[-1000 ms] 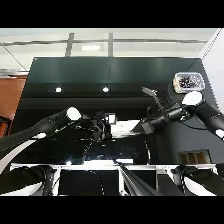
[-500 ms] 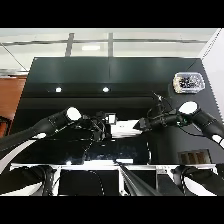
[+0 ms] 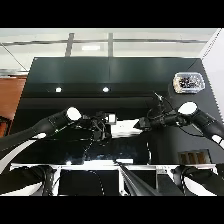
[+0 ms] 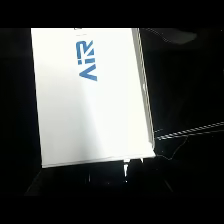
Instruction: Fold the box and place the chain.
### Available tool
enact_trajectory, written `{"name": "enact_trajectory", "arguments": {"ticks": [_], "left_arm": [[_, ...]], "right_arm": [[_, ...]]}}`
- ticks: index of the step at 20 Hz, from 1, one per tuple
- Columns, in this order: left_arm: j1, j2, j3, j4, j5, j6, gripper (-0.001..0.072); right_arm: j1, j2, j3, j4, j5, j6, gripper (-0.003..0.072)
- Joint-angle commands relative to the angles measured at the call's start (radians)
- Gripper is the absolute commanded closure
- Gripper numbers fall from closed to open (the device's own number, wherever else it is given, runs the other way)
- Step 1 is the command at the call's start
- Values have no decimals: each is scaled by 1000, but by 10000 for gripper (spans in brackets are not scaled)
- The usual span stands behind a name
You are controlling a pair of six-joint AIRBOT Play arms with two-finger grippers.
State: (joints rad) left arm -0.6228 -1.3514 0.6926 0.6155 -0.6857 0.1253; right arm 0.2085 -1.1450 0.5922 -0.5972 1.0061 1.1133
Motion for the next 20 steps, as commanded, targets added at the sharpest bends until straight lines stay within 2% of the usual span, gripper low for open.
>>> {"name": "enact_trajectory", "arguments": {"ticks": [1,4,8,16,20], "left_arm": [[0,0,1,1,-3,2,484],[0,0,1,1,-3,2,485],[0,0,1,1,-3,2,484],[0,0,0,1,-4,2,484],[5,2,1,2,-2,-64,479]], "right_arm": [[27,-10,0,-23,-20,1,668],[74,-12,0,-58,-28,1,668],[50,-8,11,-61,1,-30,668],[-127,69,198,-59,320,-77,668],[-260,98,218,-112,379,7,668]]}}
